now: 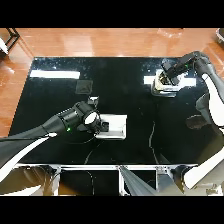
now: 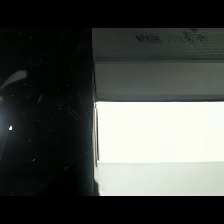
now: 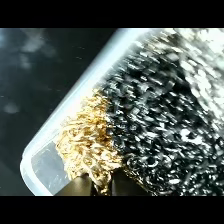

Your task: Fold the box and place the chain.

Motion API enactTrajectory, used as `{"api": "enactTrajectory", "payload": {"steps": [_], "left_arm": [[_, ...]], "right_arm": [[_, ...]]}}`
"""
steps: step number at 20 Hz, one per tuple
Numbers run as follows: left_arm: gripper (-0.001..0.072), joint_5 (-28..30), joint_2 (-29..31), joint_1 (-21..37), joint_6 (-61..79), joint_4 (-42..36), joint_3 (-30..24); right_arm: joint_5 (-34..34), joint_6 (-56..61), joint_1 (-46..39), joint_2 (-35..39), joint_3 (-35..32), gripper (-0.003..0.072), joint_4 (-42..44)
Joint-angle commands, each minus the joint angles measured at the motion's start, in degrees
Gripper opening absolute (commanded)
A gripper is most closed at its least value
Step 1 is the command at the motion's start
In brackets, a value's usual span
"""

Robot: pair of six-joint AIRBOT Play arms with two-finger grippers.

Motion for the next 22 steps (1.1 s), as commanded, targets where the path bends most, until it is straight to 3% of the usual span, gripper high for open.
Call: {"api": "enactTrajectory", "payload": {"steps": [1,7,13,19,22], "left_arm": [[0.0021,0.1,0.0,0.0,0.0,0.0,0.0],[0.0021,0.5,0.0,0.0,0.0,0.0,0.0],[0.0021,1.6,0.0,0.0,0.0,0.1,0.0],[0.0022,1.4,0.0,0.1,0.0,0.2,0.0],[0.0021,2.1,0.0,0.3,-0.1,0.2,0.0]], "right_arm": [[2.0,-5.0,0.1,0.1,0.0,0.0021,0.8],[-1.9,-21.7,-1.4,6.8,0.0,0.0019,0.9],[-13.0,-41.4,-2.6,19.4,0.0,0.0019,0.9],[-17.4,-47.2,-2.5,35.4,-0.7,0.0018,5.1],[-15.0,-50.7,-2.5,44.7,-4.9,0.0017,10.5]]}}
